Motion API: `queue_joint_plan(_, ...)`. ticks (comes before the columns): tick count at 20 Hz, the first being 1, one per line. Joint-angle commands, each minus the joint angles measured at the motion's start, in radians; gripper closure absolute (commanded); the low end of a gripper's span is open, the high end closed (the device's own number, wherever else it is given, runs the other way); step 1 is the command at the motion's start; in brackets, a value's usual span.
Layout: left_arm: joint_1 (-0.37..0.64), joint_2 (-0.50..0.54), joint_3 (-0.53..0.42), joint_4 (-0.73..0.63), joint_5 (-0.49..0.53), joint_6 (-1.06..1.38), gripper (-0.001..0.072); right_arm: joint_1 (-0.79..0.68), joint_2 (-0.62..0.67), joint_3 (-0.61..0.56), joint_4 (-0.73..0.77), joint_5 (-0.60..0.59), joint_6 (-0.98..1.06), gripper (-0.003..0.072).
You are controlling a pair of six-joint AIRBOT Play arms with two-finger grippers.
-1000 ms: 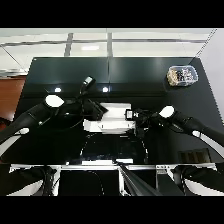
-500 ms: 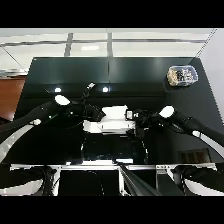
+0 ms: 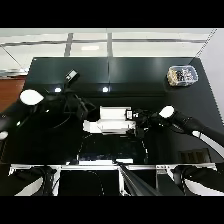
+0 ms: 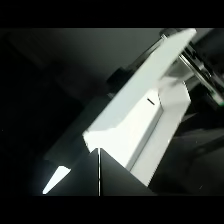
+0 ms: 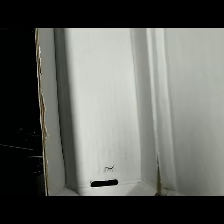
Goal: Fold the box and place the chain.
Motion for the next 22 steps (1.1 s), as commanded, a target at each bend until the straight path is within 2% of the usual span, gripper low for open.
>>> queue_joint_plan(1, -0.001, 0.106, -0.126, 0.051, 0.012, 0.286, 0.0496, 0.001, -0.001, 0.001, 0.000, 0.001, 0.001, 0.0556)
queue_joint_plan(2, -0.006, 0.097, -0.148, 0.063, 0.034, 0.389, 0.0150, 0.001, -0.001, 0.001, 0.000, 0.001, 0.000, 0.0556)
queue_joint_plan(3, -0.016, 0.082, -0.164, 0.079, 0.072, 0.482, 0.0003, 0.001, -0.001, 0.001, 0.000, 0.001, 0.000, 0.0556)
queue_joint_plan(6, -0.066, 0.014, -0.167, 0.172, 0.159, 0.581, 0.0003, 0.001, -0.001, 0.001, 0.000, 0.001, 0.000, 0.0556)
queue_joint_plan(8, -0.118, -0.028, -0.149, 0.272, 0.182, 0.581, 0.0004, 0.001, -0.001, 0.001, 0.000, 0.001, 0.000, 0.0556)
queue_joint_plan(9, -0.137, -0.045, -0.139, 0.278, 0.187, 0.579, 0.0007, 0.001, -0.001, 0.001, 0.000, 0.001, 0.000, 0.0556)
queue_joint_plan(13, -0.163, -0.114, -0.107, 0.253, 0.145, 0.577, 0.0028, 0.001, -0.001, 0.001, 0.000, 0.001, 0.000, 0.0556)
queue_joint_plan(16, -0.163, -0.120, -0.106, 0.145, 0.145, 0.582, 0.0052, 0.001, -0.001, 0.001, 0.000, 0.001, 0.000, 0.0556)
queue_joint_plan(18, -0.164, -0.120, -0.106, 0.115, 0.139, 0.582, 0.0240, 0.001, -0.001, 0.001, 0.000, 0.001, 0.000, 0.0556)
queue_joint_plan(19, -0.164, -0.120, -0.106, 0.113, 0.137, 0.581, 0.0292, 0.001, -0.001, 0.001, 0.000, 0.001, 0.000, 0.0556)
queue_joint_plan(20, -0.164, -0.120, -0.106, 0.113, 0.135, 0.581, 0.0399, 0.001, -0.001, 0.001, 0.000, 0.001, 0.000, 0.0556)
queue_joint_plan(21, -0.164, -0.120, -0.106, 0.112, 0.134, 0.581, 0.0450, 0.001, -0.001, 0.001, 0.000, 0.001, 0.000, 0.0556)
queue_joint_plan(22, -0.164, -0.120, -0.106, 0.112, 0.134, 0.581, 0.0466, 0.001, -0.001, 0.001, 0.000, 0.001, 0.000, 0.0556)
